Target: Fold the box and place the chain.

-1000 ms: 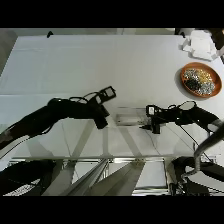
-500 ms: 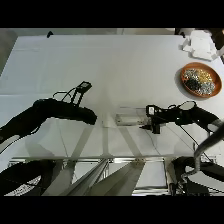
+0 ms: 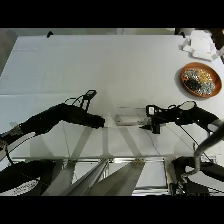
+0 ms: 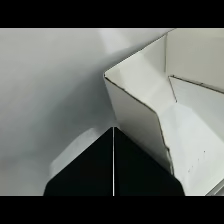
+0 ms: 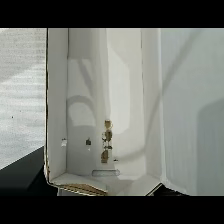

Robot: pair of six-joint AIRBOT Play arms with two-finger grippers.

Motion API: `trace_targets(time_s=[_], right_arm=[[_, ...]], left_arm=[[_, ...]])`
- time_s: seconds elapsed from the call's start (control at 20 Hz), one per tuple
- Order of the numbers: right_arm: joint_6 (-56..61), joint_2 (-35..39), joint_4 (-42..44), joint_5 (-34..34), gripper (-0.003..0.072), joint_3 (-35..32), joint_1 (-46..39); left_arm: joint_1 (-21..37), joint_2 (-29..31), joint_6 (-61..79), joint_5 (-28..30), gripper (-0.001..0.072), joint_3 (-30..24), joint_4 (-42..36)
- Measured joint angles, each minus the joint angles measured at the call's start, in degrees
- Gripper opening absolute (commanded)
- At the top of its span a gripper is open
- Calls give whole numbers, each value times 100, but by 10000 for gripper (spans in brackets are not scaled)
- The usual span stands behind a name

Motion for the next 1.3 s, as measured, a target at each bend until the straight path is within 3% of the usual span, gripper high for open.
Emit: trace_targets(time_s=[0.25, 0.35, 0.45, 0.6, 0.7, 0.75, 1.3], right_arm=[[2, 0, 0, 0, 420, 0, 0], [0, 0, 0, 0, 420, 0, 0], [0, 0, 0, 0, 420, 0, 2], [2, 0, 0, 0, 420, 0, 0], [2, 0, 0, 0, 420, 0, 0], [2, 0, 0, 0, 420, 0, 0], [2, 0, 0, 0, 420, 0, 0]], left_arm=[[-186, -57, 0, -321, 12, 0, -332], [-247, -31, 0, -391, 60, 24, -415], [-284, 59, 2, -470, 179, 48, -463], [-317, 225, 9, -605, 229, 68, -503], [-352, 284, 20, -656, 336, 72, -507], [-385, 304, 20, -682, 353, 74, -522], [-640, 352, 7, -896, 352, 214, -645]])
